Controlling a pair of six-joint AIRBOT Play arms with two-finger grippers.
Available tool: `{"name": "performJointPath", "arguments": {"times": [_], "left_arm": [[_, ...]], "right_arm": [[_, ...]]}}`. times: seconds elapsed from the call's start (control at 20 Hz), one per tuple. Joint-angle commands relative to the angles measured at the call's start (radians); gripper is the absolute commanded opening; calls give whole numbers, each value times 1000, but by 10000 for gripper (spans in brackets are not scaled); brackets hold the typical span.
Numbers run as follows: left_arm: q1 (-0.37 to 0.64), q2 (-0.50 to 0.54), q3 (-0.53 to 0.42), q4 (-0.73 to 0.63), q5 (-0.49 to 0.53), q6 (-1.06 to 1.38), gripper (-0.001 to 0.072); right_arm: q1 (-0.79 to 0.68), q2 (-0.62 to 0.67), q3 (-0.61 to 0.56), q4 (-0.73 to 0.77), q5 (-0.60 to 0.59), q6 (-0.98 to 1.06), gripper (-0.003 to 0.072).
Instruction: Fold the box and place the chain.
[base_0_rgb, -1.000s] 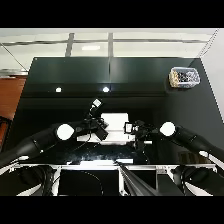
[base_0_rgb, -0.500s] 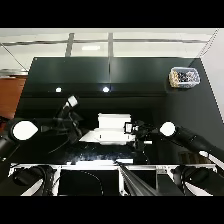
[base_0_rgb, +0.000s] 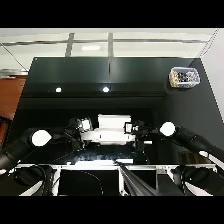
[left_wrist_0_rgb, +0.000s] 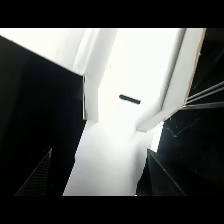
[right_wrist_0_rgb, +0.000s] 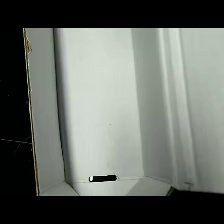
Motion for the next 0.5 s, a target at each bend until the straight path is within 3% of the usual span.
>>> {"name": "performJointPath", "arguments": {"times": [0.0, 0.2, 0.45], "left_arm": [[-26, -106, 26, -60, 23, 91, 685], [-25, -173, 84, -85, -78, 176, 684], [-25, -214, 90, -177, -69, 339, 684]], "right_arm": [[1, 0, 0, 0, 0, 0, 203], [1, 0, 0, 0, 1, 0, 203], [1, 0, 0, 0, 1, 0, 203]]}}
